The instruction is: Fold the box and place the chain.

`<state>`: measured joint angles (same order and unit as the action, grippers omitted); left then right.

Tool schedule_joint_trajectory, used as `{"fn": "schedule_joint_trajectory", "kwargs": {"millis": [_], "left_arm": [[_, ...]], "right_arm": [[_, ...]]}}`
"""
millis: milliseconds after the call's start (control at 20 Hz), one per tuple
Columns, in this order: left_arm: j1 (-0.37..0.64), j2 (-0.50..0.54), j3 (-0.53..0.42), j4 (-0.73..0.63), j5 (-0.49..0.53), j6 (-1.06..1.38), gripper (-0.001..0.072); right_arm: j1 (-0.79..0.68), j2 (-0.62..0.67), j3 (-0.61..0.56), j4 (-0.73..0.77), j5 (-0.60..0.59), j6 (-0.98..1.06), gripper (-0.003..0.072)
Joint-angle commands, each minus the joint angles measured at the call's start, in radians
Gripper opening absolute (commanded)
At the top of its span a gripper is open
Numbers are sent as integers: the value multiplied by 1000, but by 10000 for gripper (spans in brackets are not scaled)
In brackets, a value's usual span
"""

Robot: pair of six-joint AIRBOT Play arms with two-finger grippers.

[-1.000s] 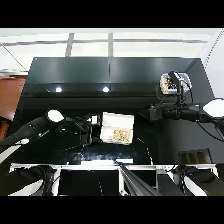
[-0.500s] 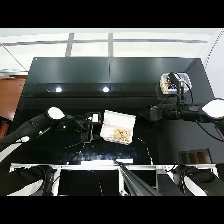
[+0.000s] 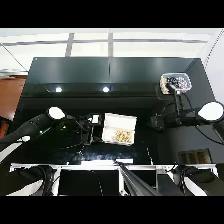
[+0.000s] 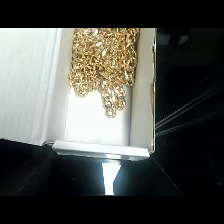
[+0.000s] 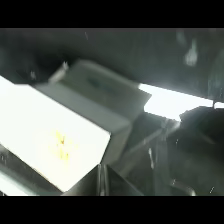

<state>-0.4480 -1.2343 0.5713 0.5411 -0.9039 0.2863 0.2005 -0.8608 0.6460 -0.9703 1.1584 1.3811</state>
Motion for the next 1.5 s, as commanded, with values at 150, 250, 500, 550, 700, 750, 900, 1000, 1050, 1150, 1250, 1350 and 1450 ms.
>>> {"fn": "schedule_joint_trajectory", "kwargs": {"millis": [150,250,500,550,700,750,900,1000,1050,1150,1250,1350,1450], "left_arm": [[0,-1,1,0,-14,2,709],[0,-1,1,1,-13,2,709],[0,-1,1,57,10,-6,709],[0,-1,1,61,21,-5,709],[-12,-2,1,21,59,-2,709],[-22,-3,1,21,66,-2,709],[-56,-5,1,22,93,-2,709],[-66,-5,1,22,96,-2,709],[-69,-5,1,23,96,-2,709],[-69,-5,1,26,96,-3,709],[-67,-5,1,39,88,-7,709],[-67,-5,1,68,80,-46,709],[-67,-3,1,113,77,-101,709]], "right_arm": [[153,-71,-50,-33,-19,193,23],[196,-123,-50,-33,-71,271,22],[209,-200,-50,-29,-119,351,22],[209,-204,-50,-29,-124,352,22],[209,-204,-50,-8,-155,358,22],[209,-210,-50,7,-160,358,22],[210,-241,-50,39,-156,354,22],[214,-248,-50,39,-157,354,22],[214,-248,-50,39,-156,354,22],[214,-248,-50,46,-156,354,22],[214,-248,-50,59,-155,350,22],[214,-248,-50,60,-155,349,22],[214,-248,-50,60,-155,343,22]]}}
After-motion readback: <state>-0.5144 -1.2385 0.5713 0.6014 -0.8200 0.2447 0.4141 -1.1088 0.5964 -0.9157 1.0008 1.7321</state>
